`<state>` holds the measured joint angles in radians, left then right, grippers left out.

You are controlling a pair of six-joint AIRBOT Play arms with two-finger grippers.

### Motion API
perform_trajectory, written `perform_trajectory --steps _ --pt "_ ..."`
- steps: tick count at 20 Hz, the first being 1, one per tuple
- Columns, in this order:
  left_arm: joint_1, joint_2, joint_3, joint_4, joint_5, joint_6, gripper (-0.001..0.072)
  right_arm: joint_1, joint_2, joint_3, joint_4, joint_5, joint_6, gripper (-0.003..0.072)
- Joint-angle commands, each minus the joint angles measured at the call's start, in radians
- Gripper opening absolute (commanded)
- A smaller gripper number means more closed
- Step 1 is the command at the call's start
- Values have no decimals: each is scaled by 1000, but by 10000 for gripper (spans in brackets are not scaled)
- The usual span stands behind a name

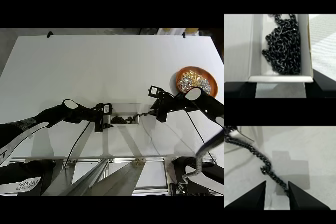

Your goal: Fold the box and place the chain.

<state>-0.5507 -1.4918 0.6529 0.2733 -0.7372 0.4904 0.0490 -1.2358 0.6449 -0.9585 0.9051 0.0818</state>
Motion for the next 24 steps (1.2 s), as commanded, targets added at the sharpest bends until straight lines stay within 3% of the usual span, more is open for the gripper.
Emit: perform_trajectory --steps 1,15,23,24 --pt "0 0 0 0 0 0 389 0 -42 1 -3 -26 -1 322" --pt "0 0 0 0 0 0 389 0 -61 -2 -6 -34 -11 311" --pt "0 0 0 0 0 0 389 0 -87 -2 -43 -51 -12 263" --pt "0 0 0 0 0 0 389 0 -90 -2 -42 -54 -11 223"
